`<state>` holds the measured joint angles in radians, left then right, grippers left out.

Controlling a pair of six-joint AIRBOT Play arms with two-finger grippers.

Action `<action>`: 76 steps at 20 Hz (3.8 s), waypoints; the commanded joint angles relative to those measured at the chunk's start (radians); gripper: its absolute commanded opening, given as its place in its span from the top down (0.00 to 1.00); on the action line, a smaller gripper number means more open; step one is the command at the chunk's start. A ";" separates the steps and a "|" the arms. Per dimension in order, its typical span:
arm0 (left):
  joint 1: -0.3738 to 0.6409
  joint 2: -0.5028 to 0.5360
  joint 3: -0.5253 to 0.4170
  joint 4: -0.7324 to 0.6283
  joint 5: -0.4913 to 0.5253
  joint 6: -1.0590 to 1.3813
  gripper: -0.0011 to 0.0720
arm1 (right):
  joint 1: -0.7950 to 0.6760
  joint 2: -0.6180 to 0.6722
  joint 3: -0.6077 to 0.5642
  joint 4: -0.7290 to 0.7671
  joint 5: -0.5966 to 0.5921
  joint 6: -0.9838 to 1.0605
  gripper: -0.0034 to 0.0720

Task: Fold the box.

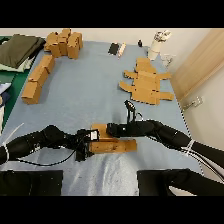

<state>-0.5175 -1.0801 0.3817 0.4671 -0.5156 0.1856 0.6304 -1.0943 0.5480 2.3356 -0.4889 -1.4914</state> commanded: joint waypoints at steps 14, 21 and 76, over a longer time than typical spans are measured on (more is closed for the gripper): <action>0.000 0.000 0.000 0.001 0.004 0.001 0.26 | -0.002 -0.087 0.034 -0.038 -0.034 -0.116 0.95; 0.000 0.000 0.002 0.001 0.003 0.001 0.26 | -0.033 0.061 0.222 -0.430 -0.237 -0.125 0.95; 0.000 0.000 0.002 0.001 0.004 0.001 0.26 | 0.150 0.195 0.021 -0.623 -0.452 -0.705 0.52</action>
<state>-0.5175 -1.0809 0.3824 0.4683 -0.5114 0.1875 0.7807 -0.9302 0.5365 1.8874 -0.7879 -2.4302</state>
